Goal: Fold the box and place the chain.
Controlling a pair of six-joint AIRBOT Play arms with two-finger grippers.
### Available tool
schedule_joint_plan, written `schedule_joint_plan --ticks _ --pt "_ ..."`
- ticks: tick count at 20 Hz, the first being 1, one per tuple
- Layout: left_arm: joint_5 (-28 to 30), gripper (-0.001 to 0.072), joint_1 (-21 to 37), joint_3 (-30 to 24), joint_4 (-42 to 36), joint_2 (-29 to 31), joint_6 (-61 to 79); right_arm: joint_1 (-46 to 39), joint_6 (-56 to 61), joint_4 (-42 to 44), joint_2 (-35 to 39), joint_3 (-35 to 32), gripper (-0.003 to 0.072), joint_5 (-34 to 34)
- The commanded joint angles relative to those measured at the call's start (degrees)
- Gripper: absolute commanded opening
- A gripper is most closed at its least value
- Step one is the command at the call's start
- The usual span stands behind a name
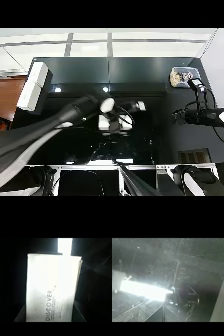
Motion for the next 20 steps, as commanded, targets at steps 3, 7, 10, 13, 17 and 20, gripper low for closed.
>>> schedule_joint_plan --ticks 3,7,10,13,17,20 --pt "-24.57 0.0401 18.14 -0.22 10.54 15.08 -19.39 -0.02 0.48 1.36 -0.04 -0.02 0.0016 -0.76" --pt "-22.38 0.0405 42.93 -9.75 10.97 26.73 -30.01 -0.02 0.48 2.38 -0.04 -0.02 0.0016 -0.83" --pt "-18.99 0.0405 61.75 -18.34 11.45 30.01 -30.86 -0.02 0.46 2.38 -0.04 -0.02 0.0016 -2.71" --pt "-18.36 0.0404 74.71 -20.59 12.46 29.16 -27.1 -0.02 0.48 2.67 -0.04 -0.02 0.0016 -5.46" --pt "-5.84 0.0404 87.32 -21.05 9.86 28.94 -21.24 -0.02 0.46 2.78 -0.04 -0.02 0.0016 -5.4" --pt "-1.09 0.0403 89.7 -21.84 0.92 26.6 -1.29 -0.02 0.48 2.8 -0.04 -0.02 0.0016 -6.21"
